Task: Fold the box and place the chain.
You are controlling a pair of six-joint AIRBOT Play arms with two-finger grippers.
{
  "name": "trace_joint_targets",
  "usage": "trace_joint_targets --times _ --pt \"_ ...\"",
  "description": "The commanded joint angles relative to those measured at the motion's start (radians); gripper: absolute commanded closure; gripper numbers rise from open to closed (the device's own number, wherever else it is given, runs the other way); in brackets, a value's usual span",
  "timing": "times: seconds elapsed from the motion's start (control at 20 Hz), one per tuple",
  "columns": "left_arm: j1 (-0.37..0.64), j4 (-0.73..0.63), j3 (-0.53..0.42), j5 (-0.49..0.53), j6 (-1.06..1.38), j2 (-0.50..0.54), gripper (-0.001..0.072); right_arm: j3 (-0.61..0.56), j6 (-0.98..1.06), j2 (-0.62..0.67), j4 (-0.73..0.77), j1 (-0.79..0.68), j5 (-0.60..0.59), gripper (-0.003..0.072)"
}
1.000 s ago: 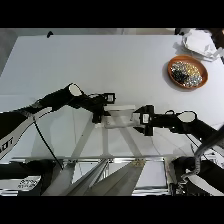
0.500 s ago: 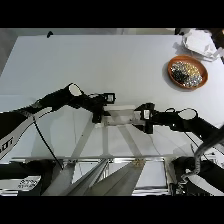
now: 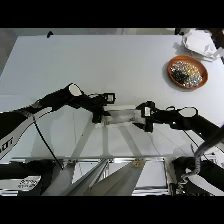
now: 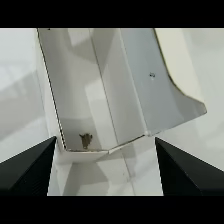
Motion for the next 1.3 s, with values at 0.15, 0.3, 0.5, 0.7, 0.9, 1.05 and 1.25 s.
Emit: trace_joint_targets --times 0.15,0.3,0.5,0.7,0.9,1.05,1.25 --pt "0.000 0.000 0.001 0.000 0.000 0.001 0.0700 0.038 -0.011 -0.027 -0.005 -0.018 0.058 -0.0006" --pt "0.000 0.000 0.001 0.000 0.000 0.001 0.0700 0.038 -0.011 -0.044 -0.022 -0.018 0.085 -0.0006" --pt "0.000 0.000 0.001 0.000 0.000 0.001 0.0700 0.037 -0.006 -0.089 -0.046 -0.016 0.090 0.0001" --pt "0.000 0.000 0.001 0.000 0.000 0.001 0.0700 0.038 -0.012 -0.108 -0.041 0.010 0.078 0.0046" --pt "0.000 0.000 0.001 0.000 0.000 0.001 0.0700 0.038 -0.012 -0.108 -0.041 0.013 0.076 0.0046" --pt "0.000 0.000 0.001 0.000 0.000 0.001 0.0700 0.038 -0.011 -0.108 -0.033 0.013 0.083 0.0047" --pt "0.000 0.000 0.001 0.000 0.000 0.001 0.0700 0.044 -0.011 -0.143 -0.016 0.012 0.121 0.0049"
